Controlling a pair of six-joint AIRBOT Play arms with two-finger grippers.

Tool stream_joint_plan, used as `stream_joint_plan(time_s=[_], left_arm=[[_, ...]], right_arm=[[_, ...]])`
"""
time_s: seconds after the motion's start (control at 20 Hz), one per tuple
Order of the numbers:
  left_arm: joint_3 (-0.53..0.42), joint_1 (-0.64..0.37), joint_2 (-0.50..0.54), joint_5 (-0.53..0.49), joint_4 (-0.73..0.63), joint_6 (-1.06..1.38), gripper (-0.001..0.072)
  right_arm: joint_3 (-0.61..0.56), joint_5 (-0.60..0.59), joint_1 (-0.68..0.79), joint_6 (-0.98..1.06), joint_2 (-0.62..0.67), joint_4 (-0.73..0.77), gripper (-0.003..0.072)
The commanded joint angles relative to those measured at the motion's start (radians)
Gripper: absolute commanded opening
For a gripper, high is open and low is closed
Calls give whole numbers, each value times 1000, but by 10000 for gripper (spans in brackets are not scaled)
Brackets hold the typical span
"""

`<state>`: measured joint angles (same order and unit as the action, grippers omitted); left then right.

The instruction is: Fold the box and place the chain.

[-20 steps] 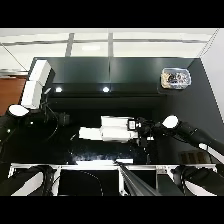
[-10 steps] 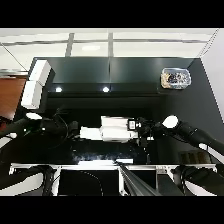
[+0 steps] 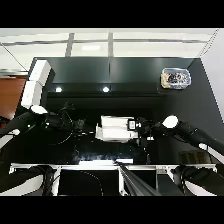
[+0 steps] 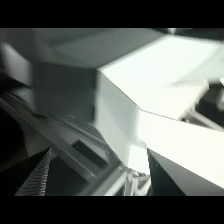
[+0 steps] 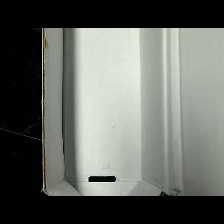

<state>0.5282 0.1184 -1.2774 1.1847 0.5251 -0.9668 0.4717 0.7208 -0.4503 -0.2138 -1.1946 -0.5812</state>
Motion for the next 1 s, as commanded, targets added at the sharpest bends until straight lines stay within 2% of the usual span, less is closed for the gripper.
stream_joint_plan(time_s=[0.0, 0.2, 0.35, 0.55, 0.65, 0.8, 0.95], left_arm=[[50, 26, 10, 72, 14, 11, 701], [79, 115, 10, -25, 15, 6, 701], [82, 224, 10, -190, 32, -62, 700], [99, 350, 10, -360, 183, -309, 700], [113, 381, 10, -380, 229, -386, 699], [156, 412, 10, -347, 332, -515, 688], [225, 476, 10, -306, 554, -738, 683]], right_arm=[[0, 0, 0, 1, 0, 0, 468], [0, 0, 0, 1, 0, 0, 468], [0, 0, 0, 1, 0, 0, 468], [0, 0, 0, 1, 0, 0, 468], [0, 0, 0, 1, 0, 0, 468], [0, 0, 0, 1, 0, 0, 468], [0, 0, 0, 1, 0, 0, 468]])
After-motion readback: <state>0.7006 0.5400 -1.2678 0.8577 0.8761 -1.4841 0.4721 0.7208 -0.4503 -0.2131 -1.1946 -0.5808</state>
